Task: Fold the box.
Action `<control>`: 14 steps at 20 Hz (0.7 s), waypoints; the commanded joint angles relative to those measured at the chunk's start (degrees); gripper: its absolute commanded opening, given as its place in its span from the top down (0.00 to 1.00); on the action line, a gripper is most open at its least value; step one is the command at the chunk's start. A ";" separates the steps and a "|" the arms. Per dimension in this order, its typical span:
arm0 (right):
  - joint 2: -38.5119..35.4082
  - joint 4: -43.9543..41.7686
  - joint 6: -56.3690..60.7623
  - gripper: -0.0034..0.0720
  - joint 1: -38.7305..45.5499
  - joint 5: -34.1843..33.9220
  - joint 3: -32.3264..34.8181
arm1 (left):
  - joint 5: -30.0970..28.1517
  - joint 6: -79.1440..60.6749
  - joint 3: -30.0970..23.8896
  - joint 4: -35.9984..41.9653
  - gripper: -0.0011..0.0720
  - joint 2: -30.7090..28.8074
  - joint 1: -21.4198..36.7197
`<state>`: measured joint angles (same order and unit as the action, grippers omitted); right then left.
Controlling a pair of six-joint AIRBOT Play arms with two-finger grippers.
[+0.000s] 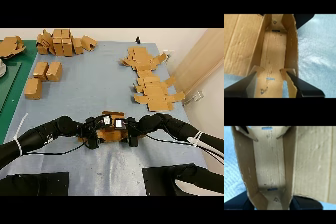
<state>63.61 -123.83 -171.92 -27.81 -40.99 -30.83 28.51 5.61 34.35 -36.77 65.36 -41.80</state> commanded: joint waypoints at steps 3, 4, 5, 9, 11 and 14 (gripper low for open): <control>-0.02 -0.02 0.00 0.29 -0.04 -0.04 -0.04 | -0.11 0.42 0.04 -0.07 0.16 0.00 0.11; -0.02 -0.02 0.00 0.29 -0.04 -0.04 -0.04 | -0.11 0.44 0.04 -0.50 0.18 0.00 0.11; -0.02 -0.02 0.00 0.29 -0.04 -0.04 -0.04 | -0.11 0.42 0.04 -0.74 0.28 0.00 0.11; -0.02 0.00 0.00 0.29 -0.04 -0.04 -0.04 | 0.02 1.64 0.07 -2.47 0.97 -0.20 0.11; -0.02 0.00 0.00 0.29 -0.04 -0.04 -0.04 | 0.02 7.10 0.07 -4.42 0.97 -1.22 0.11; -0.02 0.00 0.00 0.29 -0.04 -0.04 -0.04 | 0.26 22.08 0.04 -17.29 0.97 -5.51 0.11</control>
